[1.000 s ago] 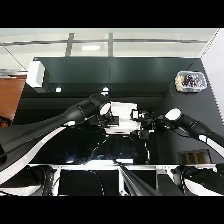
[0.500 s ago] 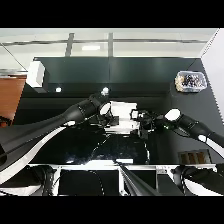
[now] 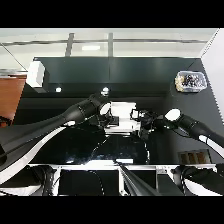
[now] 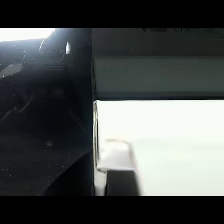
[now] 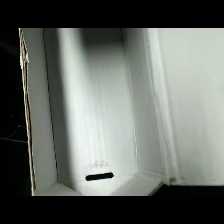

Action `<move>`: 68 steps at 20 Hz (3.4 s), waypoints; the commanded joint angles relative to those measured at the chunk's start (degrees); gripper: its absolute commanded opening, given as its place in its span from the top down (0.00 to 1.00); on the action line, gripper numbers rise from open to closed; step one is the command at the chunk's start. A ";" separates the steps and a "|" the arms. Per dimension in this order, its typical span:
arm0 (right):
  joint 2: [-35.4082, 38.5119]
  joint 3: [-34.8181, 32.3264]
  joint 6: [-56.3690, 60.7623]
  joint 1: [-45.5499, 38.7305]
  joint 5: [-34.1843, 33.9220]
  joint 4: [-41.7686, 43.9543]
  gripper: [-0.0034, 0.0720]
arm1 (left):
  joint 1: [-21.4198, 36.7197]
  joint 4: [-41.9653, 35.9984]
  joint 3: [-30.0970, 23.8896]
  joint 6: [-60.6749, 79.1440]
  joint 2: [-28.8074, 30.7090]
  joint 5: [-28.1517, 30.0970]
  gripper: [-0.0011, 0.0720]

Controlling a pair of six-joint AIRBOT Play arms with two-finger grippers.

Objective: Fold the box and place the chain.

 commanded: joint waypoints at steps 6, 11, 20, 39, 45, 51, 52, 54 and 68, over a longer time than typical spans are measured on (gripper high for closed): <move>4.52 0.02 3.78 -0.13 2.97 -8.13 0.07 | 0.24 0.17 -0.02 -0.02 -0.04 0.02 0.94; 7.04 0.02 3.80 -0.13 2.97 -8.13 0.07 | 0.22 0.15 -0.02 -0.02 -0.04 -0.09 0.94; 7.08 0.02 0.85 -0.11 4.81 -8.07 0.25 | 0.22 0.15 -0.02 -0.02 -0.04 -0.07 0.94; 2.25 0.00 0.74 -0.13 4.68 9.25 0.66 | 0.22 0.13 -0.02 -0.02 -0.04 -0.07 0.94; 1.84 0.00 0.74 -0.13 4.92 9.27 0.76 | 0.22 0.13 -0.02 -0.02 -0.04 -0.07 0.94; 1.88 0.00 1.07 -0.13 4.83 10.32 0.49 | 0.22 0.13 -0.02 -0.02 -0.04 -0.07 0.94; 1.92 0.02 1.84 -0.13 5.11 9.84 0.71 | 0.22 0.13 -0.02 -0.02 -0.04 -0.07 0.94; 2.91 0.17 9.49 -0.68 5.16 7.39 0.92 | 0.22 0.13 -0.02 -0.02 -0.04 -0.09 0.94; 15.65 -2.51 82.51 -34.82 11.43 -17.27 0.93 | 0.22 0.13 -0.02 -0.02 -0.04 -0.07 0.94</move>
